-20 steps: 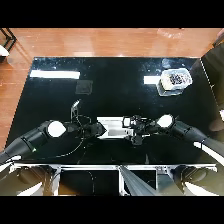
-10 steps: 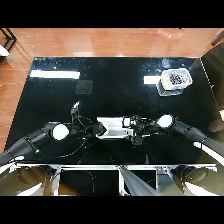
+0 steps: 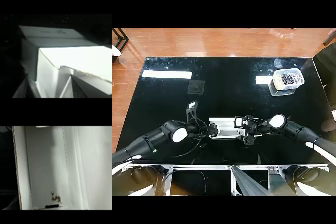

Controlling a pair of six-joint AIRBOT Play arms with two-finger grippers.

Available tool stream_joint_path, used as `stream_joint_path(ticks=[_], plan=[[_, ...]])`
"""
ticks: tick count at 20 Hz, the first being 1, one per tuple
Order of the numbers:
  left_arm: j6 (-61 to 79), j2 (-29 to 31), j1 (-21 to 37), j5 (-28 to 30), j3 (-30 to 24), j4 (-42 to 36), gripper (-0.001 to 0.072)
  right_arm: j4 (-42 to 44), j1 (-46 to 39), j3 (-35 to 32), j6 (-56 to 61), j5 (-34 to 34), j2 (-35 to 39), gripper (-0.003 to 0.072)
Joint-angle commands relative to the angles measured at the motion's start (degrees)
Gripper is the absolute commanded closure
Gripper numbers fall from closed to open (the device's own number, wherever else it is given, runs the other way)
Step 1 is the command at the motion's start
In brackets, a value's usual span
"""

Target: Fold the box and place the chain.

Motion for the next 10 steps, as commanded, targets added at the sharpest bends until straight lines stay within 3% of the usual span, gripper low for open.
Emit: stream_joint_path(ticks=[1,4,6,10], plan=[[-4.39,-3.34,-1.62,-8.35,5.22,9.35,0.0092,0.00,0.07,-0.02,0.00,0.02,0.00,0.0216],[-6.45,-6.49,-2.86,-12.68,9.84,12.63,0.0094,0.02,0.07,-0.04,0.00,0.04,0.00,0.0216],[-7.32,-8.85,-4.00,-16.17,13.05,14.97,0.0180,0.00,0.07,-0.02,0.00,0.02,0.00,0.0216],[-7.39,-12.90,-5.42,-22.32,18.34,15.87,0.0233,0.00,0.07,-0.02,0.00,0.04,0.00,0.0216]])
